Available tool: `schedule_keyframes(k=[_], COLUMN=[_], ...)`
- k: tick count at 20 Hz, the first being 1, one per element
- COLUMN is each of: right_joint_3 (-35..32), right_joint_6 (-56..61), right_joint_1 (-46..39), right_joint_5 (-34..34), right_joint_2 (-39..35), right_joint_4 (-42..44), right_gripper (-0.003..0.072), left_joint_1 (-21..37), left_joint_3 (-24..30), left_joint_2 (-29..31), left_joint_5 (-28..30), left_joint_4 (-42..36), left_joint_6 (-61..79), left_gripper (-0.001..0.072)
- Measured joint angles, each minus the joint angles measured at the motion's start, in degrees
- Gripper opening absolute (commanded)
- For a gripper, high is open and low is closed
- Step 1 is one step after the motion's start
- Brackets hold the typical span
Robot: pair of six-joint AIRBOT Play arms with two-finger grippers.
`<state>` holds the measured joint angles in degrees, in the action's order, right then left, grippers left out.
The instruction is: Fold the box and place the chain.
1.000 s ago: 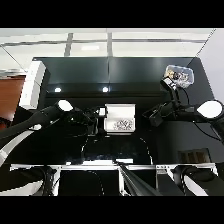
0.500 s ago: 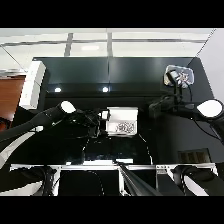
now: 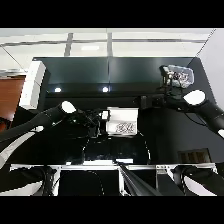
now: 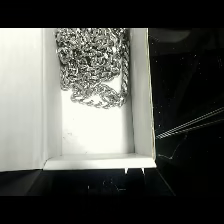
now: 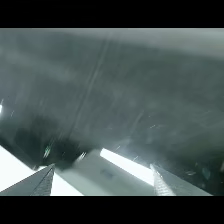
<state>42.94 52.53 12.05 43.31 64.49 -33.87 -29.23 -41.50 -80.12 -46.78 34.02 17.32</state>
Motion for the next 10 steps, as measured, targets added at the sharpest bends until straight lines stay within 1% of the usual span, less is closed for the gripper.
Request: schedule_keyframes(k=[6, 10], right_joint_3=[3.15, 3.8], right_joint_6=[-14.71, -23.06], right_joint_1=[0.74, 2.05], right_joint_5=[16.24, 20.74], right_joint_2=[1.79, 2.03], right_joint_4=[-0.7, -3.58], right_gripper=[0.0697, 0.0697], left_joint_1=[0.0, 0.0], left_joint_3=[0.0, 0.0], left_joint_2=[0.0, 0.0], left_joint_5=[0.04, 0.07], left_joint_4=[0.0, 0.0], left_joint_6=[-0.02, -0.02], left_gripper=[0.04, 0.04])
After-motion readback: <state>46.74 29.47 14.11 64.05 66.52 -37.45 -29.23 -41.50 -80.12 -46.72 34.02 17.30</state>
